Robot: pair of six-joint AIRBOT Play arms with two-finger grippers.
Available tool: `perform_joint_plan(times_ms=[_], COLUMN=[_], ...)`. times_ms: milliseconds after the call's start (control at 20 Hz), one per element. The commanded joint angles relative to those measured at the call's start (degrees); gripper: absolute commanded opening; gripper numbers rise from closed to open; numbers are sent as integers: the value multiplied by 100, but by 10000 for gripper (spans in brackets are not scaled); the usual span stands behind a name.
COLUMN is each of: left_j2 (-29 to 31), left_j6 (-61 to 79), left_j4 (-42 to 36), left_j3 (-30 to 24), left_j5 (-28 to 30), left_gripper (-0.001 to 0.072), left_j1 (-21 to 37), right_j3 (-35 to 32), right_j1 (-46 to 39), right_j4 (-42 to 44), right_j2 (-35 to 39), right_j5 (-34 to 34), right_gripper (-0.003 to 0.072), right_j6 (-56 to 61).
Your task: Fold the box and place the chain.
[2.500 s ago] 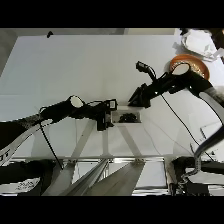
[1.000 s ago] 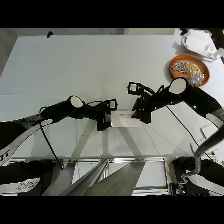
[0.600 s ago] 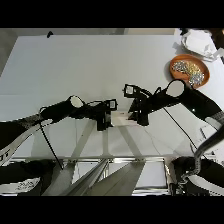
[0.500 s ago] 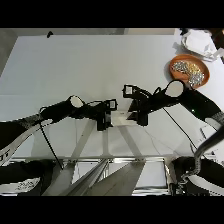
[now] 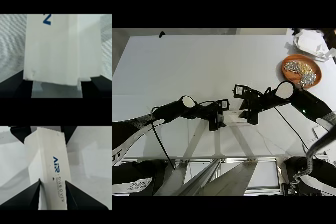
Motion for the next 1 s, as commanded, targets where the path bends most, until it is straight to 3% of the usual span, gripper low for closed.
perform_joint_plan(times_ms=[0,300,500,950], left_j2=[4,4,4,4], left_j6=[9,9,9,9], left_j4=[7,7,7,7], left_j3=[-2,-2,-2,-2], left_j5=[2,2,2,4], left_gripper=[333,333,333,333], left_j1=[-4,-4,-2,-4], right_j3=[0,-9,-286,-470], right_j1=[4,4,4,83], right_j4=[-79,-76,96,92], right_j2=[-7,-7,-7,-7], right_j5=[-254,-337,-787,-654], right_gripper=[291,292,292,292], right_j6=[33,125,122,122])
